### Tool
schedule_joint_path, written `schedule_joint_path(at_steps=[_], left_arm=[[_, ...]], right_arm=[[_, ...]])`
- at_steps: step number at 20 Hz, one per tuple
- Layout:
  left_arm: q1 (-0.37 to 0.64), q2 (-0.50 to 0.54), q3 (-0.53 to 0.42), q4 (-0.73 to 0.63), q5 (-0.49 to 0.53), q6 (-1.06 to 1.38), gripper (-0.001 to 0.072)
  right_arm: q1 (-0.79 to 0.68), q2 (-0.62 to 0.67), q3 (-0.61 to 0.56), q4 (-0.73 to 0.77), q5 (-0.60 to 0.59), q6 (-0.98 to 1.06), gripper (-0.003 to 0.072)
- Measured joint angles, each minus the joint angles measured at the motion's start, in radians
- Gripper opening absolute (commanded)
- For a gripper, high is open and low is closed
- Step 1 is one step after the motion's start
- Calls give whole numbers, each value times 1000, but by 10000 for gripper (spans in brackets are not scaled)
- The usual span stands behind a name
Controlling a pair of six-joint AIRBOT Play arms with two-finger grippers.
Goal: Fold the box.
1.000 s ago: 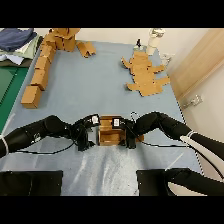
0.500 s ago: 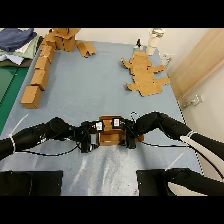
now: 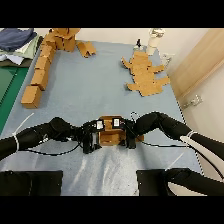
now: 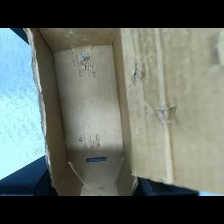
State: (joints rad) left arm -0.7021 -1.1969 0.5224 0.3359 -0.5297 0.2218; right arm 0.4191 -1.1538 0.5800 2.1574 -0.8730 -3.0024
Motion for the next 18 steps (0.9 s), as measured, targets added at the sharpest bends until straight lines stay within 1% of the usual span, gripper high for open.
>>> schedule_joint_path(at_steps=[12,14,18], left_arm=[[-1,-28,6,-53,23,50,718],[-1,-31,7,-53,24,52,585],[-1,-34,8,-56,23,63,588]], right_arm=[[0,0,0,0,0,1,539],[0,0,0,0,0,1,539],[0,0,0,0,0,1,539]])
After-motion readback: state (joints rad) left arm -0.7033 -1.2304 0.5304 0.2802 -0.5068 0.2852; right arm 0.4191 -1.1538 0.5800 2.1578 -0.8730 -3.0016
